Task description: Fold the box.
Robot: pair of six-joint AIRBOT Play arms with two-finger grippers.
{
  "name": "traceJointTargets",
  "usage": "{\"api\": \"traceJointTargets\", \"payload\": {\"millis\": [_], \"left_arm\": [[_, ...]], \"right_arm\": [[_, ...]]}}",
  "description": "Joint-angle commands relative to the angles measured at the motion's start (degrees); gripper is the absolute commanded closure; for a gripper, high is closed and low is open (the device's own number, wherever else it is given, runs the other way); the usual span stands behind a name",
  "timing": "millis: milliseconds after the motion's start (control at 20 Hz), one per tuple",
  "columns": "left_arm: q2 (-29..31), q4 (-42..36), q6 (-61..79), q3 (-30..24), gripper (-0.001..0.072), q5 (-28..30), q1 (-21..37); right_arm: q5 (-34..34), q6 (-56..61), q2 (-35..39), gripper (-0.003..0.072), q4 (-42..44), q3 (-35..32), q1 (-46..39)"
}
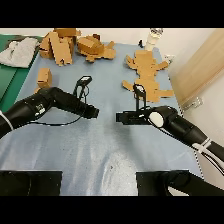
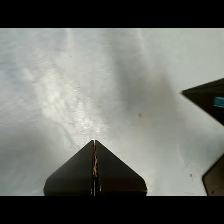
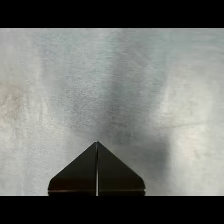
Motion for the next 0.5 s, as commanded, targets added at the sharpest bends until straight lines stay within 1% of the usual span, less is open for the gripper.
{"api": "traceJointTargets", "payload": {"millis": [0, 250, 450], "left_arm": [[-1.2, -2.2, 0.6, 1.5, 0.0695, 0.2, -2.3], [-1.2, -2.2, 0.6, 1.5, 0.0695, -2.4, -3.0], [-1.2, -2.2, 0.3, 1.5, 0.0695, -2.4, -3.1]], "right_arm": [[2.0, -2.4, -2.5, 0.068, 1.0, 2.8, 0.0], [2.1, -2.4, -2.5, 0.068, 1.0, 2.8, 0.0], [2.1, -2.4, -2.5, 0.068, 1.0, 2.8, 0.0]]}}
